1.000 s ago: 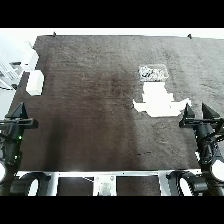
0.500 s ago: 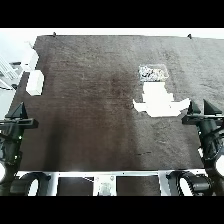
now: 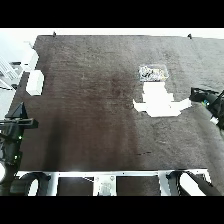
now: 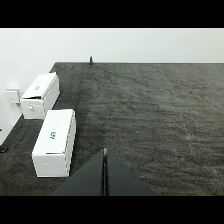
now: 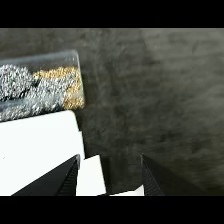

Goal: Fold the box and place the chain.

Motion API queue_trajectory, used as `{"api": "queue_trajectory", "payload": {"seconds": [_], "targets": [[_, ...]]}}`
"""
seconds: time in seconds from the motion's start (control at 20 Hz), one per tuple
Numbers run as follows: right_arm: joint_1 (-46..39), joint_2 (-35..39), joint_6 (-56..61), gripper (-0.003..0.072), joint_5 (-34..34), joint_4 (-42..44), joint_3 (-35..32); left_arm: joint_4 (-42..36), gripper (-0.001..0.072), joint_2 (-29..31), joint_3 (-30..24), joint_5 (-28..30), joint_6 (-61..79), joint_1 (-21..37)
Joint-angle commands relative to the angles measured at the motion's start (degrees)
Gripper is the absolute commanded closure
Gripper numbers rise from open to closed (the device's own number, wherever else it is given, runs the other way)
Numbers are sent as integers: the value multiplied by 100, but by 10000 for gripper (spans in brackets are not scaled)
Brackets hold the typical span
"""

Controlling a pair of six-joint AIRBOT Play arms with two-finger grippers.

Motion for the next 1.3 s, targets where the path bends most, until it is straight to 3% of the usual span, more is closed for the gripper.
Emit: {"api": "queue_trajectory", "payload": {"seconds": [0.0,0.05,0.3,0.5,0.6,0.7,1.25], "targets": [[-999,-1541,1971,207,2430,-2184,1491,2,688,2,-2,2,0,0],[-1102,-1735,2273,179,2581,-2546,1803,2,687,2,-2,-7,0,0],[-1248,-2538,3091,176,3783,-4369,3598,2,688,2,-2,9,0,0],[-1239,-3755,3091,176,5711,-4369,5302,2,688,2,-2,2,0,0],[-1189,-4295,3088,176,6448,-4297,5834,2,688,2,-2,2,0,0],[-1132,-4616,3084,176,6723,-4221,6006,2,688,2,-2,2,0,0],[-1019,-5156,3023,177,6756,-4129,5974,2,688,2,-2,2,0,0]]}}
